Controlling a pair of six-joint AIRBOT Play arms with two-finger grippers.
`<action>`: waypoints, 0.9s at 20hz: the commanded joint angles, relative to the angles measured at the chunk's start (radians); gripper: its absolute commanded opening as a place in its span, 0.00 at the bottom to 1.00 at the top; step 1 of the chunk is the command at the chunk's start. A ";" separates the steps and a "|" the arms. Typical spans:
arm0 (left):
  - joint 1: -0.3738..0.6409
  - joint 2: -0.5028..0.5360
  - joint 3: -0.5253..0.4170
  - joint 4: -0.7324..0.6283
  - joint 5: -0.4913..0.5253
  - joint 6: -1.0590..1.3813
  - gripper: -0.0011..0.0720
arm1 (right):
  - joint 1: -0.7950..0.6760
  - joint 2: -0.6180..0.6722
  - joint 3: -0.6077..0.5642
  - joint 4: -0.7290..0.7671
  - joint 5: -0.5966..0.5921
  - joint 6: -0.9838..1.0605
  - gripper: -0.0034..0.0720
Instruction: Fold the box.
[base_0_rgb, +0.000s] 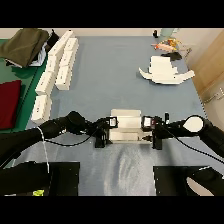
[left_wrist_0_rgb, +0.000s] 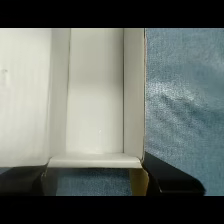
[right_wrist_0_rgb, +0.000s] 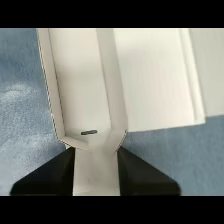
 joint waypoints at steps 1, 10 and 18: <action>0.000 0.000 0.000 0.000 0.000 0.000 0.71 | 0.046 -0.050 -0.003 0.057 -0.027 -0.048 0.31; 0.000 0.000 0.000 0.000 0.000 0.000 0.71 | 0.133 -0.114 -0.003 0.058 -0.140 -0.036 0.75; 0.000 0.000 0.000 0.000 0.000 0.000 0.71 | 0.133 -0.023 0.019 -0.198 -0.101 0.460 0.32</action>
